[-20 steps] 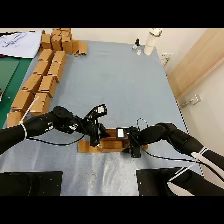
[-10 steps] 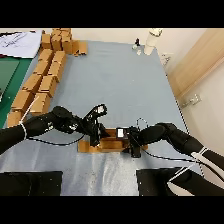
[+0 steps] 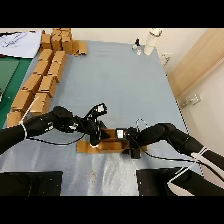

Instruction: Fold the box.

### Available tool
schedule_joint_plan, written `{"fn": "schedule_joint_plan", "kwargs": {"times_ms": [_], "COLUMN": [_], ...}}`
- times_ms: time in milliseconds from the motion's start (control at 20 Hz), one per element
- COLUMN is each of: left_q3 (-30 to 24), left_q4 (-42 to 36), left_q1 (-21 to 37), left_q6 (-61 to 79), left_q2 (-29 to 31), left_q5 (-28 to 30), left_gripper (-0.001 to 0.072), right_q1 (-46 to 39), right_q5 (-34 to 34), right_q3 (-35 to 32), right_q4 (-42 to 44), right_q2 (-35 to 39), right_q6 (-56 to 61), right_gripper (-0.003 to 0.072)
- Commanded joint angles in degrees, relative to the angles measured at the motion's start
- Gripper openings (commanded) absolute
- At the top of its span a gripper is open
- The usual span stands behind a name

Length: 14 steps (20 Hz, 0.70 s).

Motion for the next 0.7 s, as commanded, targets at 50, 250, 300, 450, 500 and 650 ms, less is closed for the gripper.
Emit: {"fn": "schedule_joint_plan", "kwargs": {"times_ms": [50, 250, 300, 450, 500, 650], "left_q3": [0.02, 0.07, 0.07, 0.07, 0.07, 0.04], "left_q4": [0.39, 9.75, 14.23, 28.5, 31.71, 36.94], "left_q1": [0.07, 1.22, 1.68, 2.75, 2.8, 2.78], "left_q6": [-5.11, -13.51, -17.97, -32.68, -38.1, -53.75], "left_q2": [0.13, 2.27, 3.98, 11.58, 13.88, 17.9], "left_q5": [-0.55, -0.68, -0.68, -1.9, -2.75, -12.2], "left_gripper": [0.048, 0.0482, 0.0482, 0.0627, 0.0667, 0.0303], "right_q1": [-0.11, -0.11, -0.11, -0.11, -0.11, -0.11], "right_q5": [0.48, 0.48, 0.48, 0.48, 0.48, 0.48], "right_q3": [0.0, 0.0, 0.0, 0.0, 0.0, 0.0], "right_q4": [-0.31, -0.28, -0.31, -0.31, -0.31, -0.31], "right_q2": [0.02, 0.02, 0.02, 0.02, 0.02, 0.02], "right_q6": [0.13, 0.13, 0.13, 0.13, 0.13, 0.13], "right_gripper": [0.0516, 0.0516, 0.0516, 0.0516, 0.0516, 0.0516]}}
